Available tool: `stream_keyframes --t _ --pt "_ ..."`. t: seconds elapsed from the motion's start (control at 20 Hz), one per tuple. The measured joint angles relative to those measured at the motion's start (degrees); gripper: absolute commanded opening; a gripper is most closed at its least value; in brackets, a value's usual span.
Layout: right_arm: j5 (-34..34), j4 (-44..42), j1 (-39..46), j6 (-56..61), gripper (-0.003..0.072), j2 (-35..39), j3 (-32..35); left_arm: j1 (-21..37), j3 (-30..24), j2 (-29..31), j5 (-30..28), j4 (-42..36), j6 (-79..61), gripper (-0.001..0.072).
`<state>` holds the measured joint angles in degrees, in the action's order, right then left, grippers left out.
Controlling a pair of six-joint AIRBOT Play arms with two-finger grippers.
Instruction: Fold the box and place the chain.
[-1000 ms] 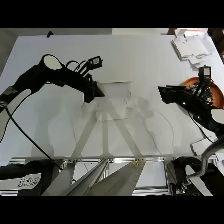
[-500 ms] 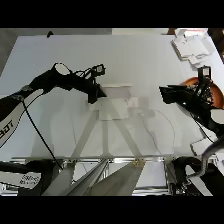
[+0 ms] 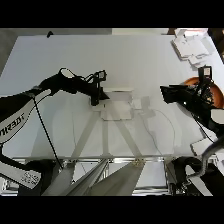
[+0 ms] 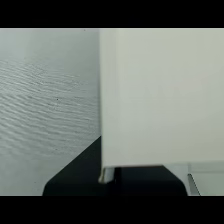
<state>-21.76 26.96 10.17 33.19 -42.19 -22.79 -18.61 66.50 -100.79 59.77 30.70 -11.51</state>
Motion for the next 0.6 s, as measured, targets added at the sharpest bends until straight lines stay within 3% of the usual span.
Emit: stream_keyframes --t 0.6 --pt "-0.87 0.04 0.02 -1.29 0.046 2.1 -0.07 0.0 0.02 -0.76 0.02 0.17 -0.68 0.0014"
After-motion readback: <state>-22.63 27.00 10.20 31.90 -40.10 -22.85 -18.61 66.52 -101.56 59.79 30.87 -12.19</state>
